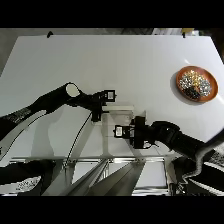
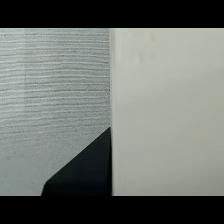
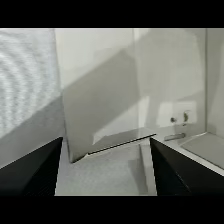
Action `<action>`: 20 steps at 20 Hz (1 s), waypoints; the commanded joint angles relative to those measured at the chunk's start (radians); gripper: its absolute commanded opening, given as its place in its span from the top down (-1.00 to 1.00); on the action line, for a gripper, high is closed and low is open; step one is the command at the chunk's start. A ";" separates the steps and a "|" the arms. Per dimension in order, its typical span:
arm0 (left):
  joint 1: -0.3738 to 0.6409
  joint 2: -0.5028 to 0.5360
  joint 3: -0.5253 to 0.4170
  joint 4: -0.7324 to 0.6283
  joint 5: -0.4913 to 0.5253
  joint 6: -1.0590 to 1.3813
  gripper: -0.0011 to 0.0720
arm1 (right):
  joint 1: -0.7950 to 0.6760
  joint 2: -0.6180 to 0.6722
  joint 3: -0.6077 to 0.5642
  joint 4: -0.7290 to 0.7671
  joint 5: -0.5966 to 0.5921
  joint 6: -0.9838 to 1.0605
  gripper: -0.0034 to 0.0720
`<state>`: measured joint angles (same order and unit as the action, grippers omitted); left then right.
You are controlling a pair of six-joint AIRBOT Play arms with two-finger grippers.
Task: Fold the box and place the chain.
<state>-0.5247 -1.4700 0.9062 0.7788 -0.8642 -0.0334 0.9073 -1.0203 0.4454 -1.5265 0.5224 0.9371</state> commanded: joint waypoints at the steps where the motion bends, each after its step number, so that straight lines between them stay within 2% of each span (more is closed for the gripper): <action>1: -0.001 0.000 0.000 0.000 0.000 0.000 0.94 | 0.002 -0.005 -0.033 -0.071 -0.070 -0.003 -0.69; 6: -0.001 0.000 0.000 0.000 0.000 0.000 0.94 | 0.002 0.007 -0.049 -0.071 -0.097 -0.003 -0.68; 9: -0.001 0.000 0.000 0.000 0.000 0.000 0.94 | 0.002 0.069 -0.048 -0.071 -0.119 -0.004 -0.68; 12: -0.001 0.000 0.000 0.000 0.000 0.000 0.94 | 0.002 0.118 -0.049 -0.068 -0.115 -0.004 -0.69; 16: -0.001 0.000 0.000 0.000 0.000 0.000 0.94 | 0.000 0.118 -0.049 -0.063 -0.095 -0.004 -0.71; 18: -0.001 0.000 0.000 0.000 0.000 0.000 0.94 | -0.027 0.118 -0.049 -0.055 -0.095 -0.004 -0.73; 20: -0.001 0.000 0.000 0.000 0.000 0.000 0.94 | -0.083 0.118 -0.048 0.014 -0.095 -0.036 -0.73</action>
<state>-0.5247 -1.4700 0.9062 0.7780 -0.8635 -0.0338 0.8696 -0.9054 0.3973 -1.5715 0.4232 0.9268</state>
